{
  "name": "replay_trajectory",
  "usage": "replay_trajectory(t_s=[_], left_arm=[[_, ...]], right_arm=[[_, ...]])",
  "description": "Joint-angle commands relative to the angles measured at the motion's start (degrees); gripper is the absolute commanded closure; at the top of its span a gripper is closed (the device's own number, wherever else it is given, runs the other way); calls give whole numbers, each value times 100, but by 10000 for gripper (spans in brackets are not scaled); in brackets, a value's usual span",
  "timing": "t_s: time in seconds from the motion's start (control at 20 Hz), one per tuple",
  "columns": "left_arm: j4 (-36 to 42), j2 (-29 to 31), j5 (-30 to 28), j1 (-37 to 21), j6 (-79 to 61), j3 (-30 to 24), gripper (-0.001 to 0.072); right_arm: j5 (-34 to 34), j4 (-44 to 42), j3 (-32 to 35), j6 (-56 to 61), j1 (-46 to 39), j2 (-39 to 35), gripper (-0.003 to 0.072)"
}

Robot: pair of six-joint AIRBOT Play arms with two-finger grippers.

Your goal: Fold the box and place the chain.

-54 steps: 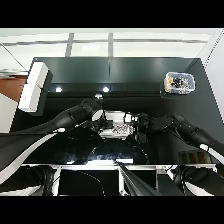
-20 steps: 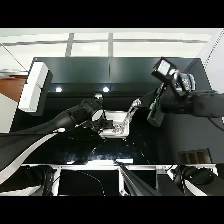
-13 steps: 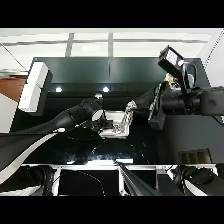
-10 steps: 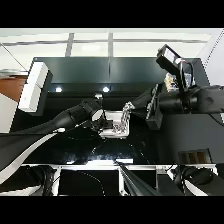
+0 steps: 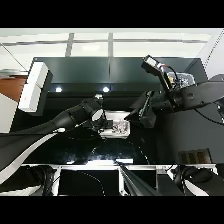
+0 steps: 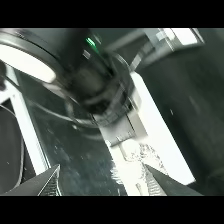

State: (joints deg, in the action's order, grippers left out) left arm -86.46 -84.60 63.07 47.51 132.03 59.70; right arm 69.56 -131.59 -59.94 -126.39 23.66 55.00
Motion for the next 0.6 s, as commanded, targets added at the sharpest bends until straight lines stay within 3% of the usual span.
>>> replay_trajectory(t_s=[0.0, 0.4, 0.45, 0.55], left_arm=[[-2, -2, -50, -4, 2, 0, 680], [17, 7, -24, -13, 31, 205, 672], [13, 17, 116, -37, -90, 332, 556], [13, 98, 330, -140, -387, 529, 199]], right_arm=[[304, 485, -13, 179, -258, 13, 78], [1049, 542, -15, 236, -2133, -391, 78], [1084, 542, -15, 238, -2245, -393, 78], [1137, 540, -15, 238, -2371, -391, 78]])
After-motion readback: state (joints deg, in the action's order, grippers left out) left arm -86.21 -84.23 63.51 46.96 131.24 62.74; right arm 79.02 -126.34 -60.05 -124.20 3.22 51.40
